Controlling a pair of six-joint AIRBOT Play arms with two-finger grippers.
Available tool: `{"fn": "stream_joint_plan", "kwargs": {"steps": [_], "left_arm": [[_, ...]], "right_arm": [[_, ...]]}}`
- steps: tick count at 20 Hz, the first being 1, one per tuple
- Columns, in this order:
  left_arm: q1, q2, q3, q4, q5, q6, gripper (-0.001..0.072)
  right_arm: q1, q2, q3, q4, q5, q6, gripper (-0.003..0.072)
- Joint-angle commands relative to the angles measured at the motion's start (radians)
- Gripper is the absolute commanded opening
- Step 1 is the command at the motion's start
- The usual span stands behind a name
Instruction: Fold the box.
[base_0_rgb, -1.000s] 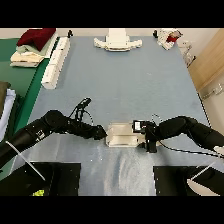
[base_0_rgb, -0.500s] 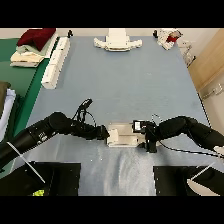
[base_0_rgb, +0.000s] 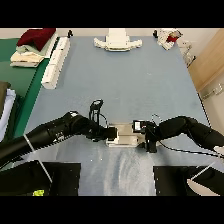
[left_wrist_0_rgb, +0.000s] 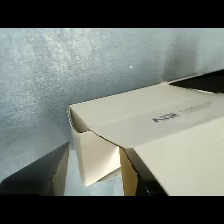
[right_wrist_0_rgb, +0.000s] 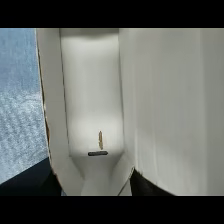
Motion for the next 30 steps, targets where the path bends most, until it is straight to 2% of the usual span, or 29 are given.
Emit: {"fn": "stream_joint_plan", "kwargs": {"steps": [1, 5, 10, 18, 20, 29, 30], "left_arm": [[-0.081, -0.087, 0.105, 0.227, -0.111, -0.292, 0.0462], [-0.146, -0.186, 0.22, 0.32, -0.226, -0.408, 0.0463], [-0.188, -0.29, 0.309, 0.323, -0.294, -0.443, 0.0462], [-0.192, -0.315, 0.324, 0.33, -0.324, -0.465, 0.0446], [-0.193, -0.315, 0.324, 0.33, -0.317, -0.437, 0.001], [-0.192, -0.314, 0.324, 0.332, -0.33, -0.454, 0.0026], [-0.192, -0.314, 0.324, 0.328, -0.33, -0.449, 0.0352]], "right_arm": [[0.0, 0.0, 0.0, 0.0, 0.0, 0.0, 0.048], [0.0, 0.0, 0.0, 0.0, 0.0, 0.0, 0.0481], [0.0, 0.0, 0.0, 0.0, 0.0, 0.0, 0.0481], [0.0, 0.0, 0.0, 0.0, 0.0, 0.0, 0.0481], [0.0, 0.0, 0.0, 0.0, 0.0, 0.0, 0.0481], [0.0, 0.0, 0.0, 0.0, 0.0, 0.0, 0.0481], [0.0, 0.0, 0.0, 0.0, 0.0, 0.0, 0.0481]]}}
